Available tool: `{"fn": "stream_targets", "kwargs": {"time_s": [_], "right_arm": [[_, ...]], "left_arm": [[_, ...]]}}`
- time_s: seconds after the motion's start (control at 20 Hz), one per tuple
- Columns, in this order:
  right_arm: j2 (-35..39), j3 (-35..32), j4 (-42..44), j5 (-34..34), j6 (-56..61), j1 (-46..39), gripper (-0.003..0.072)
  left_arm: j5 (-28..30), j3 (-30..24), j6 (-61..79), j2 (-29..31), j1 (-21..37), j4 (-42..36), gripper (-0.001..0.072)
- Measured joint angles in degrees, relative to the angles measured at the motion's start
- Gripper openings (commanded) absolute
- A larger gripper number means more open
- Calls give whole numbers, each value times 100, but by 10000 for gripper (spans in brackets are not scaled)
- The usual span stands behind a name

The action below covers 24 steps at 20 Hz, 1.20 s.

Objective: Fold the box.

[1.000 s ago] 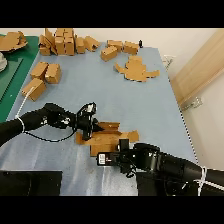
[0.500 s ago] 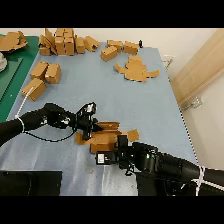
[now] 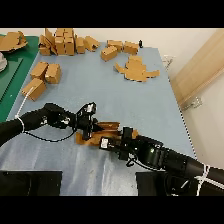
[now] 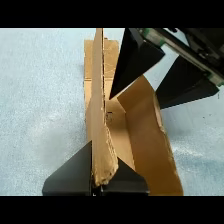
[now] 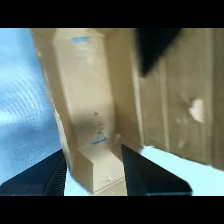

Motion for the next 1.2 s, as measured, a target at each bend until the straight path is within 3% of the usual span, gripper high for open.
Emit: {"fn": "stream_targets", "kwargs": {"time_s": [0.05, 1.2], "right_arm": [[4, 7, 2, -35, 81, -74, 600], [72, 118, 511, -238, 599, -365, 602]], "left_arm": [[2, 0, 0, 0, 0, 0, 13], [-2, 0, 0, 0, 0, 2, 14]]}}
